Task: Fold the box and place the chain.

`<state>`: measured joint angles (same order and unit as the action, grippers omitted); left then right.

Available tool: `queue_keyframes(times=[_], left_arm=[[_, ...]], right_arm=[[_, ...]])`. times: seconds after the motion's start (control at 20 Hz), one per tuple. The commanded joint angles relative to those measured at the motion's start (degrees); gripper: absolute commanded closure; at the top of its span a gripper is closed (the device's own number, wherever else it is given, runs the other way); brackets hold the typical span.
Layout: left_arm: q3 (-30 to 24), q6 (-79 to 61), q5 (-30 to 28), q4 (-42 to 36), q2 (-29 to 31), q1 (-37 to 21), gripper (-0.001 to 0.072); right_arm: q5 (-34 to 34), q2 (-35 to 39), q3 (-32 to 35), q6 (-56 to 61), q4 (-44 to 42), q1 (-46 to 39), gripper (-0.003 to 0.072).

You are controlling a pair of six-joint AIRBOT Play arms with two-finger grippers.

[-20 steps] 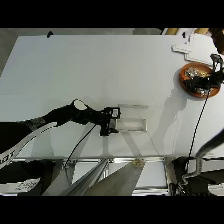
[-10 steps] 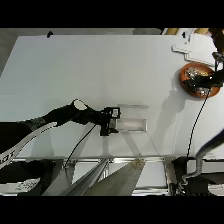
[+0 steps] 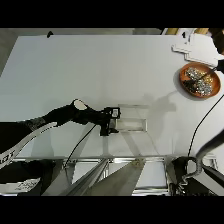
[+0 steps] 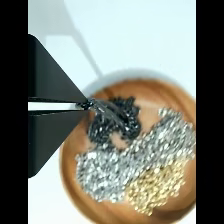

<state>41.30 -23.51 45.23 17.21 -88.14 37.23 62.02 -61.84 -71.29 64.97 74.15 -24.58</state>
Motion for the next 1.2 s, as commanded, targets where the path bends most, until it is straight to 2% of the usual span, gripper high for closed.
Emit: queue_keyframes(times=[0.0,0.2,0.5,0.7,0.9,1.15], left_arm=[[0.0,0.0,0.0,0.0,0.0,0.0,0.054],[0.0,0.0,0.0,0.0,0.0,0.0,0.054],[0.0,0.0,0.0,0.0,0.0,0.0,0.054],[0.0,0.0,0.0,0.0,0.0,0.0,0.054],[0.0,0.0,0.0,0.0,0.0,0.0,0.054],[0.0,0.0,0.0,0.0,0.0,0.0,0.054]], right_arm=[[4.9,8.7,0.0,-3.4,-10.3,0.0,0.0669],[11.6,15.3,0.0,-4.0,-16.4,0.8,0.0669],[19.3,22.8,0.0,-3.8,-16.3,14.7,0.0669],[21.2,27.2,0.0,-3.1,-16.3,22.9,0.0669],[24.3,29.2,0.1,-1.8,-16.4,27.7,0.0669],[24.5,30.6,5.6,-1.8,-16.6,31.6,0.0669]])
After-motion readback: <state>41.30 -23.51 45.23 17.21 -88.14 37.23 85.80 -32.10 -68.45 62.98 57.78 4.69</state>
